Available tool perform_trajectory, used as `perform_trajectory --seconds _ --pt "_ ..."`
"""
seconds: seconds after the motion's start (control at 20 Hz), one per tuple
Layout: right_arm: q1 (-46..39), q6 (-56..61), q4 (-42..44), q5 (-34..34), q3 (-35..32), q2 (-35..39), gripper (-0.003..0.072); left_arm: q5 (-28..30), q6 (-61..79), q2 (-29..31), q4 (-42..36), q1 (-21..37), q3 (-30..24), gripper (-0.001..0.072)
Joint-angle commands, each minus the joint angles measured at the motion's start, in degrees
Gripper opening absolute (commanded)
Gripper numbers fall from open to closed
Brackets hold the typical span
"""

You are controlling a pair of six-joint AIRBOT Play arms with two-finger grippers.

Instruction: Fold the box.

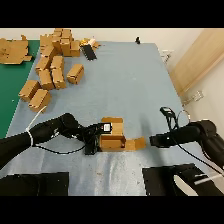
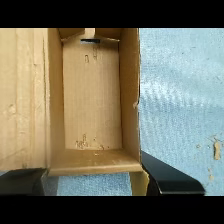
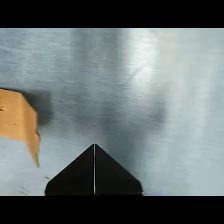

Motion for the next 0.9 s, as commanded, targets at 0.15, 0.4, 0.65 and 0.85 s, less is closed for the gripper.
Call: perform_trajectory --seconds 0.15,0.4,0.65,0.85 --pt "-1.7 -8.17 19.78 8.59 -1.36 -13.94 0.0002 0.02 0.0 0.02 -0.15 -0.04 0.0 0.0408" --pt "-0.26 -13.03 25.88 9.6 -1.33 -18.53 0.0002 0.02 0.0 0.02 -0.15 -0.02 0.0 0.0408" --pt "4.59 -13.46 29.33 10.16 -0.79 -17.09 0.0002 0.02 0.0 0.02 -0.15 -0.02 0.0 0.0408" --pt "6.01 -13.42 29.29 10.14 0.79 -11.45 0.0006 0.02 0.02 0.02 -0.15 -0.02 0.0 0.0408"
